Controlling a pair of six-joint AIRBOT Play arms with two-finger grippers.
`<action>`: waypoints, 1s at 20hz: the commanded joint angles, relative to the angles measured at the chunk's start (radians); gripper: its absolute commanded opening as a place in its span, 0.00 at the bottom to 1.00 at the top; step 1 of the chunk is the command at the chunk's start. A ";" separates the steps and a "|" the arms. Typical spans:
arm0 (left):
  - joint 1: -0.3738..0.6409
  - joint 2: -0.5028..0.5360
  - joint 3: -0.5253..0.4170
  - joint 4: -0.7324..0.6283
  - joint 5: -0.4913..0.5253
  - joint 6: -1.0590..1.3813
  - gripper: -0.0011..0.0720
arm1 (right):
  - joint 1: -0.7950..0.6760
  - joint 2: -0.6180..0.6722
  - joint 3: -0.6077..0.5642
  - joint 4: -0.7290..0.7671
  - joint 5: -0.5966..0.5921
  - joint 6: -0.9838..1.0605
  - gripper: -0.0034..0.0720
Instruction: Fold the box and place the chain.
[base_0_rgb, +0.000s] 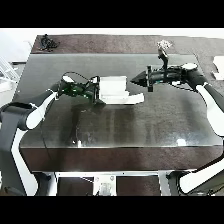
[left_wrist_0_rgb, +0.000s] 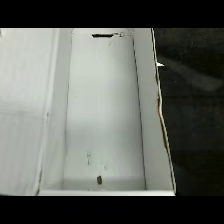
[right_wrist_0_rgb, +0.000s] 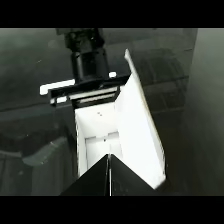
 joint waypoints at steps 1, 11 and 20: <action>0.000 -0.001 0.000 0.000 -0.013 -0.002 0.64 | 0.070 -0.043 0.040 0.000 -0.075 0.028 0.06; 0.000 -0.001 0.000 0.000 -0.031 -0.002 0.64 | 0.139 -0.209 0.215 -0.230 -0.231 0.161 0.06; 0.000 -0.001 0.000 0.000 -0.031 -0.002 0.64 | 0.148 -0.235 0.224 -0.353 -0.308 0.172 0.06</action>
